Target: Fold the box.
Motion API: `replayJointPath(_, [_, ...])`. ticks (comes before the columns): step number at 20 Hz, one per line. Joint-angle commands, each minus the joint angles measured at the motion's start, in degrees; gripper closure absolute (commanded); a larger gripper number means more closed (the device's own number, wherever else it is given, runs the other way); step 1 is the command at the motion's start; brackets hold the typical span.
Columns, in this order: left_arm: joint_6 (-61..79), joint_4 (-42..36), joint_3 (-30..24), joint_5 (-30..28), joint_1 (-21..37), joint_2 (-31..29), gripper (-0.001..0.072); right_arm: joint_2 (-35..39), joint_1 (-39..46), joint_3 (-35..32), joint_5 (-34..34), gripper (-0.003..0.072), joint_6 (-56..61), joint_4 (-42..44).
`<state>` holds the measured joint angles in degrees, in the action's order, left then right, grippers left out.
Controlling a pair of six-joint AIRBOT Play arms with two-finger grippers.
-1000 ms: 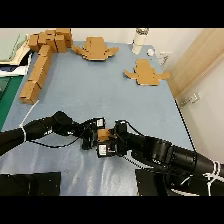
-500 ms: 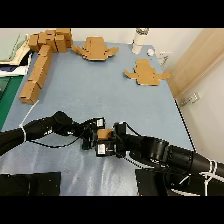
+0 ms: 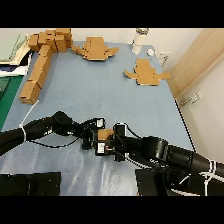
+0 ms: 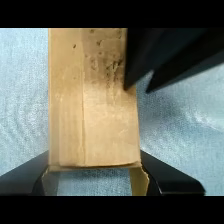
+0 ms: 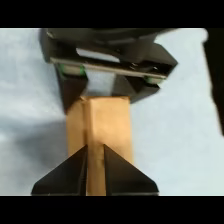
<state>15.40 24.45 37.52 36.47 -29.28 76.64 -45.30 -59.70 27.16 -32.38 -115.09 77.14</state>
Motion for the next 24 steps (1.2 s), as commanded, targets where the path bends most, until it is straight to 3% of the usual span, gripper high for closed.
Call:
replayJointPath(1, [0.0,0.0,0.0,0.0,0.0,0.0,0.0234,0.2,0.0,0.0,-0.3,0.0521,0.2,1.6])
replayJointPath(6, [0.0,0.0,0.0,0.0,0.0,0.0,0.0235,3.6,0.1,0.4,-0.8,0.0521,4.2,5.9])
replayJointPath(8, [0.0,0.0,0.0,0.0,0.0,0.0,0.0234,6.2,0.1,1.7,-1.1,0.0529,15.8,8.1])
replayJointPath(9, [0.0,0.0,0.0,0.0,0.0,0.0,0.0234,7.4,0.5,2.0,-1.0,0.0634,23.8,8.8])
replayJointPath(10, [0.0,0.0,0.0,0.0,0.0,0.0,0.0234,8.1,1.3,2.1,-1.1,0.0684,31.3,8.9])
replayJointPath(13, [0.0,0.0,0.0,0.0,0.0,0.0,0.0235,8.2,7.1,2.0,-2.6,0.0686,46.2,19.3])
replayJointPath(16, [0.0,0.0,0.0,0.0,0.0,0.0,0.0234,7.4,16.2,1.9,-3.3,0.0686,41.5,35.3])
replayJointPath(19, [0.0,0.0,0.0,0.0,0.0,0.0,0.0235,4.8,24.2,1.4,-6.9,0.0686,26.1,53.7])
replayJointPath(24, [0.0,0.0,0.0,0.0,0.0,0.0,0.0234,-2.8,27.6,0.3,-12.1,0.0686,1.7,75.3])
